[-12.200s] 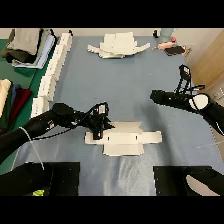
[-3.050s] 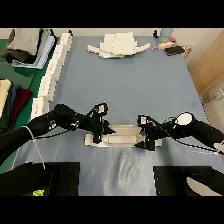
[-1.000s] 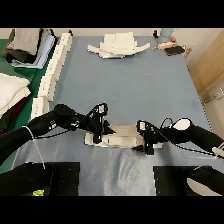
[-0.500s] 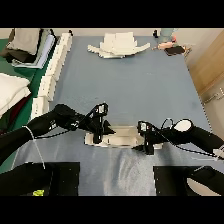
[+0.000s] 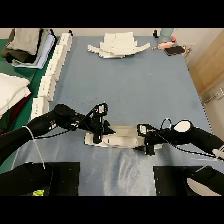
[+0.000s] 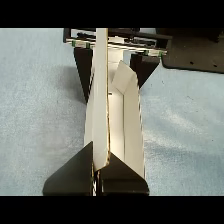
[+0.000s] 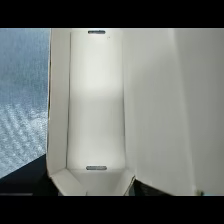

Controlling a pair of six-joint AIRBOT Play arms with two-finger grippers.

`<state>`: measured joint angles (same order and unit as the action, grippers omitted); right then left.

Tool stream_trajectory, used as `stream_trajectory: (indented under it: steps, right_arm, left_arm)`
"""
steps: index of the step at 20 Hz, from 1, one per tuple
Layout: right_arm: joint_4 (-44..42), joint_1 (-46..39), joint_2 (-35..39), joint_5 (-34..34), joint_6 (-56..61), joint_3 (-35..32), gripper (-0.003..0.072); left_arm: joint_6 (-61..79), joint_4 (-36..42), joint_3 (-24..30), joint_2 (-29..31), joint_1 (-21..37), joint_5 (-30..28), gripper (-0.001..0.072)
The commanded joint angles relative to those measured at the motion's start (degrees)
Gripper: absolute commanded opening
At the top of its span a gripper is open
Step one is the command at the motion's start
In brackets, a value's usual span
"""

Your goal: Fold the box.

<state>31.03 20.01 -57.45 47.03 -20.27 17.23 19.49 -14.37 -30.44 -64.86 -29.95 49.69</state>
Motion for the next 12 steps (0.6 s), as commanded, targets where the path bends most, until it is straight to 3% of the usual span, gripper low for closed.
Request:
stream_trajectory:
  steps: [1,12]
  right_arm:
    - [-0.87,0.0,0.02,-1.42,-1.9,0.07,0.0586]
    - [-2.99,0.0,0.02,-3.1,-4.46,0.44,0.0586]
  left_arm:
    - [0.0,-0.02,-0.07,0.02,0.02,-0.02,0.0017]
    - [0.02,0.0,-0.07,0.02,0.04,-0.02,0.0017]
